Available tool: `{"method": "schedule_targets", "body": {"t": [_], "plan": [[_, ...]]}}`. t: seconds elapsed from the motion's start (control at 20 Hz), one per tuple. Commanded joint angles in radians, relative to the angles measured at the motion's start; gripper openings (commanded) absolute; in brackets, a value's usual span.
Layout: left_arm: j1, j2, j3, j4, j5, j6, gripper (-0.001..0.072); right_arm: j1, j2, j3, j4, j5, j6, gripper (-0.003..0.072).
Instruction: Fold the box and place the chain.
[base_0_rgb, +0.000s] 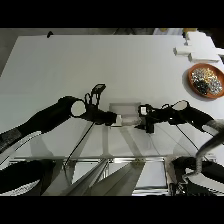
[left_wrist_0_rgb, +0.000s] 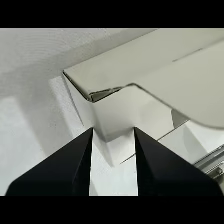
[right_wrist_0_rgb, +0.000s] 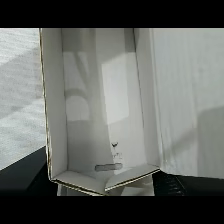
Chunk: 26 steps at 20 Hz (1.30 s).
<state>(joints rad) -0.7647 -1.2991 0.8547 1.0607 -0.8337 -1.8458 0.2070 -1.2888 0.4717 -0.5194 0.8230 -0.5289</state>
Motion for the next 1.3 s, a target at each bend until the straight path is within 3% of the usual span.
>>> {"method": "schedule_targets", "body": {"t": [0.0,0.4,0.75,0.9,1.25], "plan": [[-0.026,-0.047,0.055,0.064,-0.066,-0.086,0.0293,0.000,0.001,0.000,0.000,0.000,0.000,0.0402],[-0.064,-0.119,0.149,0.161,-0.173,-0.285,0.0291,0.000,0.001,0.000,0.000,0.000,0.000,0.0402],[-0.103,-0.248,0.330,0.328,-0.414,-0.494,0.0288,0.000,0.001,0.000,0.000,0.000,0.000,0.0402],[-0.120,-0.313,0.387,0.320,-0.419,-0.519,0.0288,0.000,0.001,0.000,0.000,0.000,0.000,0.0402],[-0.122,-0.335,0.394,0.344,-0.364,-0.600,0.0265,0.000,0.001,0.000,0.000,0.000,0.000,0.0402]]}}
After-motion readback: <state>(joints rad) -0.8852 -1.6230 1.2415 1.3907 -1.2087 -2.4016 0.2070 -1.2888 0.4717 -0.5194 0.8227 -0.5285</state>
